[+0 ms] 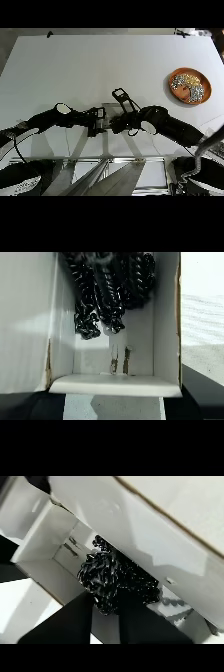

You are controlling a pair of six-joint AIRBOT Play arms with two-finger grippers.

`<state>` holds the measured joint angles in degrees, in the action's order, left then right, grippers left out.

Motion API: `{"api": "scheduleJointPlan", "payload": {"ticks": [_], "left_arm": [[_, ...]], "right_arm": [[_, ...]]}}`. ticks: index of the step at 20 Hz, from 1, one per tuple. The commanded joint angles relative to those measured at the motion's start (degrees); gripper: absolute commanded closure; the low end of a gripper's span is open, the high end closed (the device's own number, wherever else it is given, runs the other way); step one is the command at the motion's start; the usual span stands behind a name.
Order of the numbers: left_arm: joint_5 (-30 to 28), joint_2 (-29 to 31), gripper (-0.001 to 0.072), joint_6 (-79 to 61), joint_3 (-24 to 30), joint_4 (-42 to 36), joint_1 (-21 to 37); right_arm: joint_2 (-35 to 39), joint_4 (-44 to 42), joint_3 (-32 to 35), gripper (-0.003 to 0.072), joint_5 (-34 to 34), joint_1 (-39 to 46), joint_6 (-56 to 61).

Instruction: Fold the box and place the chain.

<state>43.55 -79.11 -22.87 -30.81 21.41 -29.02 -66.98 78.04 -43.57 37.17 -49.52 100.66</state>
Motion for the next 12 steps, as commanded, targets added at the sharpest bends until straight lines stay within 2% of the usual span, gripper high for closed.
{"api": "scheduleJointPlan", "payload": {"ticks": [1, 2, 3, 4, 7, 10, 12], "left_arm": [[0.00, 0.02, 0.0567, -0.02, -0.02, 0.02, -0.02], [0.00, 0.02, 0.0567, -0.02, -0.02, 0.02, -0.02], [0.00, 0.02, 0.0567, -0.02, -0.02, 0.02, -0.02], [-0.02, 0.02, 0.0567, -0.02, -0.02, 0.02, -0.02], [0.00, 0.02, 0.0567, -0.02, -0.02, 0.02, -0.02], [-0.02, 0.02, 0.0567, -0.02, -0.02, 0.02, -0.02], [0.00, 0.02, 0.0567, -0.02, -0.02, 0.02, -0.02]], "right_arm": [[2.54, 0.79, -0.13, 0.0481, 3.34, 1.73, 0.26], [2.56, 0.74, -0.13, 0.0438, 5.46, 2.73, 0.26], [2.58, 0.63, -0.13, 0.0277, 7.58, 3.72, 0.24], [2.73, 0.63, -0.13, 0.0226, 9.42, 4.57, 0.15], [6.36, 0.83, -0.48, 0.0230, 13.60, 6.95, -3.32], [15.69, 1.27, -0.90, 0.0247, 18.84, 9.70, -10.47], [21.62, 2.14, -0.87, 0.0247, 25.29, 11.89, -20.02]]}}
